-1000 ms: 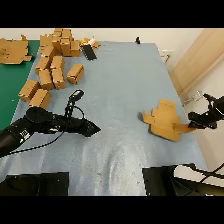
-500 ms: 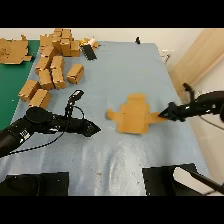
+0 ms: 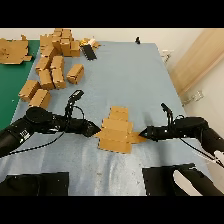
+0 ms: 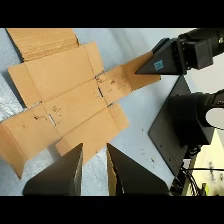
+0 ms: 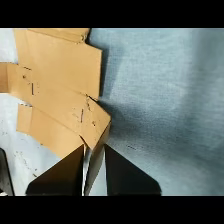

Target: Fold the box.

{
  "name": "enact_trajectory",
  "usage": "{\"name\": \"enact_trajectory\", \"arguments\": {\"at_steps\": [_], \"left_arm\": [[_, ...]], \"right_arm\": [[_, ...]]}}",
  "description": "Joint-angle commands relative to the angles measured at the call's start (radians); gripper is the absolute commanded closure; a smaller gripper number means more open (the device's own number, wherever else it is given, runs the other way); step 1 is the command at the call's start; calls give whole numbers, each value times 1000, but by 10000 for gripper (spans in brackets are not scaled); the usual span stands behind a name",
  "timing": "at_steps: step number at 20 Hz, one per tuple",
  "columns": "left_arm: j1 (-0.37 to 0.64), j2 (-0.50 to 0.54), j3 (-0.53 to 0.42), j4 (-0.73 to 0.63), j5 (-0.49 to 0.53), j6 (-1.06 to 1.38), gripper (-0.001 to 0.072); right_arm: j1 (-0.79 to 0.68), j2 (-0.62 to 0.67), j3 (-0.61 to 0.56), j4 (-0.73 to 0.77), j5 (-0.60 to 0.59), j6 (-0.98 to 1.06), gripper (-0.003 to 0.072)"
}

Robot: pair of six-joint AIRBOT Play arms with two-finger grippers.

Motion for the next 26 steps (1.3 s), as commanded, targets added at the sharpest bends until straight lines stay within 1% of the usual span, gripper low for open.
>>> {"name": "enact_trajectory", "arguments": {"at_steps": [1,4,9,12,16,17,18,19,20,21,22,23,25,26], "left_arm": [[1,-1,1,0,0,-19,460],[1,-1,1,0,-2,-28,460],[1,-1,1,-3,-2,-32,460],[2,-1,1,-31,-13,-36,460],[3,-1,1,-52,-18,-52,460],[3,-1,1,-54,-18,-55,459],[3,-1,1,-55,-15,-61,460],[6,-1,1,-55,-13,-69,460],[12,-2,1,-55,-15,-74,460],[26,-2,1,-55,-18,-77,460],[43,-2,1,-55,-20,-76,460],[67,-2,1,-55,-24,-75,459],[129,-8,1,-56,-51,-48,459],[166,-14,1,-56,-73,-39,459]], "right_arm": [[16,-9,-31,4,57,1,479],[16,-53,-31,-2,82,-2,479],[18,-113,-31,0,81,-12,479],[69,-124,-31,12,90,-20,479],[136,-125,-29,34,144,-20,484],[140,-125,-29,56,143,-26,497],[140,-125,-29,82,138,-44,545],[140,-125,-29,110,130,-69,550],[140,-125,-29,141,113,-89,601],[140,-125,-29,184,91,-111,603],[140,-125,-29,246,56,-165,655],[140,-125,-29,329,8,-248,687],[141,-121,-29,451,-78,-395,687],[147,-111,-30,454,-94,-439,687]]}}
